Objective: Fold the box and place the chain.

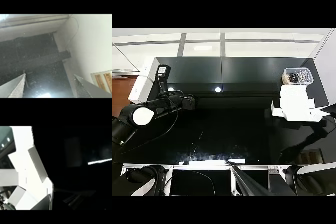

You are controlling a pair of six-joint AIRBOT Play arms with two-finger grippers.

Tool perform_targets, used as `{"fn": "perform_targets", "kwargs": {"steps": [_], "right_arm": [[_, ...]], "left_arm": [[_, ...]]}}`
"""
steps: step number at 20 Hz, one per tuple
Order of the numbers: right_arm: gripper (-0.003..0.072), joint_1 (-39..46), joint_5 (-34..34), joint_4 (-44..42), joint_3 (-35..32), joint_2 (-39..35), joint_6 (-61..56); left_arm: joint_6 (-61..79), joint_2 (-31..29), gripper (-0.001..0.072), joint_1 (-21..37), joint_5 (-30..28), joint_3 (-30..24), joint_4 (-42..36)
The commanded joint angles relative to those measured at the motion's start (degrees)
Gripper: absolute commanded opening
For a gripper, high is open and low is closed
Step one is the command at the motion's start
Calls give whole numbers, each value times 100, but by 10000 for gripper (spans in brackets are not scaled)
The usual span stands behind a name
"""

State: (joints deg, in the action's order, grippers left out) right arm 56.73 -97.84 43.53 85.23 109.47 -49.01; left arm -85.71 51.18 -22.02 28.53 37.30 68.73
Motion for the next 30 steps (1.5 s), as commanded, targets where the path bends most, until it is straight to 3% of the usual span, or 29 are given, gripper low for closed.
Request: {"fn": "perform_targets", "kwargs": {"steps": [1,8,12,15,19,24,27,30], "right_arm": [[46,-79,55,-2,-243,-365,168],[45,-1117,1788,-490,-2675,-2583,555],[45,-2352,2131,-1364,-3950,-3971,490],[45,-3510,2594,-1279,-4730,-4953,492],[45,-4428,3346,-1285,-5604,-5904,682],[45,-5213,4048,-1287,-6500,-6673,680],[45,-5549,4199,-1287,-6634,-6671,616],[45,-5619,4247,-1318,-6634,-6671,595]], "left_arm": [[0,4,710,-2,0,2,0],[4,4,709,-4,2,2,2],[2,4,709,-4,0,2,-4],[2,4,709,-24,26,2,-42],[0,17,709,-330,105,2,-125],[245,647,706,-525,669,4,-1873],[1633,1451,706,-402,1338,52,-3661],[2776,2262,706,-46,1895,151,-4905]]}}
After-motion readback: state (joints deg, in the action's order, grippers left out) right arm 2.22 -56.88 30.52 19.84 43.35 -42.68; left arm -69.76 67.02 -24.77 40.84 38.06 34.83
